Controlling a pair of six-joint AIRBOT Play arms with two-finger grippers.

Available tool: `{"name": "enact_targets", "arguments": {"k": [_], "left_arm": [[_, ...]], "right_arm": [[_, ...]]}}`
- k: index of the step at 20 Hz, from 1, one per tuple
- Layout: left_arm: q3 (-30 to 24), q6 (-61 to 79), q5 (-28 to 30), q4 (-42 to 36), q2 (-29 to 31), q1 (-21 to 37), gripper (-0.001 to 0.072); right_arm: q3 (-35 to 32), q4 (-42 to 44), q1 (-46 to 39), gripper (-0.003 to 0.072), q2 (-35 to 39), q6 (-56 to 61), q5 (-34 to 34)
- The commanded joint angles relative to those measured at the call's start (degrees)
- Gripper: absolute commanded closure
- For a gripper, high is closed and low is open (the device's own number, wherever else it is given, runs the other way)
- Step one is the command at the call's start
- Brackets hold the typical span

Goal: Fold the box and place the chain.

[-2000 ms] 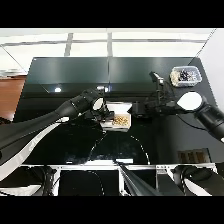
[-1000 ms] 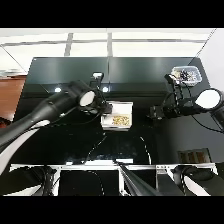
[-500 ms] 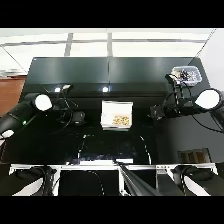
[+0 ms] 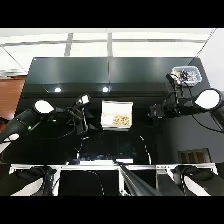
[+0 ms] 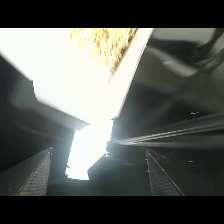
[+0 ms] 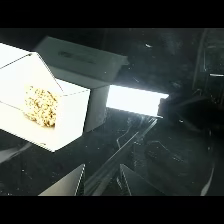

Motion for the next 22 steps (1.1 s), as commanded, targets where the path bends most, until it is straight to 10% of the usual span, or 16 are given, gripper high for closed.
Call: {"name": "enact_targets", "arguments": {"k": [1, 9, 22], "left_arm": [[1.51, 17.75, 5.38, -2.1, -2.71, -1.55, -0.0003], [8.5, 22.6, 1.16, -1.92, -13.84, -1.86, -0.0003], [8.96, 21.92, 1.18, -1.9, -14.56, -4.37, -0.0001]], "right_arm": [[-0.02, 0.0, -0.02, 0.0417, 0.02, 0.9, -0.02], [-0.02, 0.24, -0.02, 0.0416, 0.02, 1.03, -0.02], [-0.02, 2.99, -0.02, 0.0417, 0.02, 0.98, -3.15]]}}
